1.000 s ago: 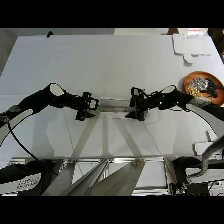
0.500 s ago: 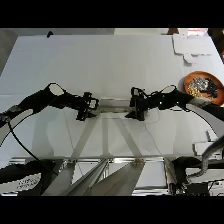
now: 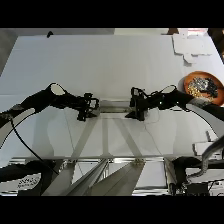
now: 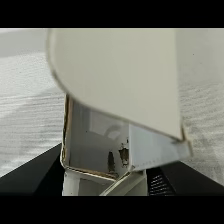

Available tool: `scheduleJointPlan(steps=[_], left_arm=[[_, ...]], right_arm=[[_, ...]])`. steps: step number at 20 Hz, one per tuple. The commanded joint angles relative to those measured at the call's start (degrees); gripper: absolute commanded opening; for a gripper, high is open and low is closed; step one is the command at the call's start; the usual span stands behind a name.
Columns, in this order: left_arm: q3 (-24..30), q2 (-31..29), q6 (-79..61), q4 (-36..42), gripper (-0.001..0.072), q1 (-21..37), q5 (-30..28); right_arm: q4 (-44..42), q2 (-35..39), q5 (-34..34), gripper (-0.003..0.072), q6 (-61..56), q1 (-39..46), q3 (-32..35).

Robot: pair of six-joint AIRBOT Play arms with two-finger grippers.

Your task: Fold the box and place the chain.

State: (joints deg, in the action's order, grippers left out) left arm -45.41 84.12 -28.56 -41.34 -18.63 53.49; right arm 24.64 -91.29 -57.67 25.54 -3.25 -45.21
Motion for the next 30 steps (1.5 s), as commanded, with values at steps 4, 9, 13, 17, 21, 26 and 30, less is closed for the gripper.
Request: scheduleJointPlan(steps=[4, 9, 13, 17, 21, 26, 30], left_arm=[[0.04, -0.13, -0.13, 0.81, 0.0358, 1.03, 0.33], [0.04, 0.11, 0.52, 0.5, 0.0359, 2.95, 1.22], [0.04, 0.11, 0.5, 0.42, 0.0358, 2.93, 2.69], [0.04, 0.11, 0.46, 0.85, 0.0356, 2.91, 5.51], [0.04, 0.11, 0.22, 3.28, 0.0351, 2.89, 6.78], [0.04, 0.11, -1.11, 3.58, 0.0345, 2.86, 6.58], [0.04, 0.11, -3.5, 4.76, 0.0266, 2.86, 6.27]], right_arm=[[-0.04, -0.02, 0.02, 0.0399, -0.02, 0.04, -0.02], [-0.04, -0.02, 0.02, 0.0399, -0.02, 0.04, -0.02], [-0.04, -0.02, 0.02, 0.0399, -0.02, 0.04, -0.02], [-0.04, -0.02, 0.02, 0.0399, -0.02, 0.04, -0.02], [-0.04, -0.02, 0.02, 0.0399, -0.02, 0.04, -0.02], [-0.04, -0.02, 0.02, 0.0399, -0.02, 0.04, -0.02], [-0.04, -0.02, 0.02, 0.0399, -0.02, 0.04, -0.02]])
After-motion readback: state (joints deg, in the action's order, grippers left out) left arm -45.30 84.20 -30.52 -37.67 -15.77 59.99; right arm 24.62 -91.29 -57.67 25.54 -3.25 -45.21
